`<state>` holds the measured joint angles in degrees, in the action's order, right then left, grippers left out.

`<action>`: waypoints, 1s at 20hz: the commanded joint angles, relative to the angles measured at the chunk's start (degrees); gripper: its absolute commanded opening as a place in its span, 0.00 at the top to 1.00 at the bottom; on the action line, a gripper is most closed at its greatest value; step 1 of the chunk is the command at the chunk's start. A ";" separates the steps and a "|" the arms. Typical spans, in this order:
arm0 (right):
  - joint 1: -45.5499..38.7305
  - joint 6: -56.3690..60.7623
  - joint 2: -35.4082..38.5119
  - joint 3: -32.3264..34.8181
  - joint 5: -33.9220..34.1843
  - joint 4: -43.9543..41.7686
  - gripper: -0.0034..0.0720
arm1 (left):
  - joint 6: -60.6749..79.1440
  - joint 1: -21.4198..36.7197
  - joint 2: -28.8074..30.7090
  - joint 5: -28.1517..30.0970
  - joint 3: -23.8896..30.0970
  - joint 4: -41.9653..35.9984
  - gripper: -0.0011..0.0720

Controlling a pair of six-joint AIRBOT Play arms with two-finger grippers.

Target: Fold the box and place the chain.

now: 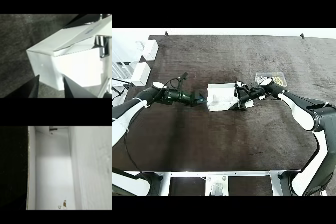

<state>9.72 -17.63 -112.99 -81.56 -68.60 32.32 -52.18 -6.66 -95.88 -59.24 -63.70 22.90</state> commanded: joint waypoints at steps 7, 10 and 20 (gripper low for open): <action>0.07 0.02 -0.02 0.00 -0.02 -0.02 0.35 | -2.49 -1.53 0.13 -1.40 -3.04 1.25 0.49; 0.07 0.02 -0.02 0.00 0.00 -0.02 0.35 | -4.68 -2.36 0.13 -0.52 -3.04 4.37 0.49; 0.07 0.00 -0.02 0.00 0.00 -0.02 0.35 | -15.74 -7.28 0.22 2.19 -7.15 15.67 0.49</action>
